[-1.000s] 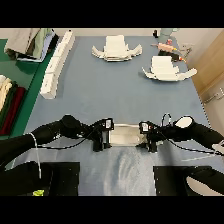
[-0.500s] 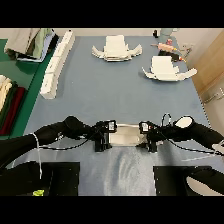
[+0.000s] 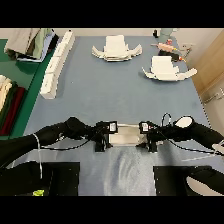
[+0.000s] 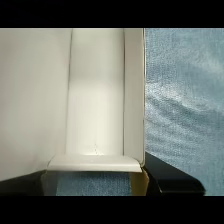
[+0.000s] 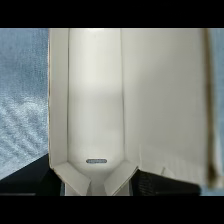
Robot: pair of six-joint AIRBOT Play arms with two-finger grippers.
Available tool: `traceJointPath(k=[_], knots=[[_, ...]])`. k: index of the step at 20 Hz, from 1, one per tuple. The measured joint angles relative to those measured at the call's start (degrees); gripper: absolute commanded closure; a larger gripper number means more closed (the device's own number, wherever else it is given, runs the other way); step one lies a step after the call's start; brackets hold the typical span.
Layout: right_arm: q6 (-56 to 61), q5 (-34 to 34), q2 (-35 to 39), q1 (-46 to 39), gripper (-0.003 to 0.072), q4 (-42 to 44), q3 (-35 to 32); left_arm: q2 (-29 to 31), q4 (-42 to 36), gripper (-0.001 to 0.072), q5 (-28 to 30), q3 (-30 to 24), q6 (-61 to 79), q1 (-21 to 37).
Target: Fold the box.
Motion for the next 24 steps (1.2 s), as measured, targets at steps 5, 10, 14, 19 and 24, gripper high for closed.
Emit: traceJointPath(k=[5,10,14,19,24], knots=[[0.0,0.0,0.0,-0.1,0.0176,0.0,0.0,-0.3,0.6,0.0285,0.1,0.3,-1.0,-0.1],[0.0,0.0,0.0,-0.1,0.0176,0.0,0.0,-0.3,0.7,0.0285,0.2,0.3,-1.3,-0.1],[0.0,0.0,0.0,-0.1,0.0176,0.0,0.0,-0.3,0.8,0.0286,0.3,0.3,-1.4,-0.1],[0.0,0.0,0.0,-0.1,0.0176,0.0,0.0,-0.3,0.8,0.0285,0.3,0.3,-1.4,-0.1],[0.0,0.0,0.0,-0.1,0.0176,0.0,0.0,-0.3,0.8,0.0285,0.3,0.3,-1.4,-0.1]])
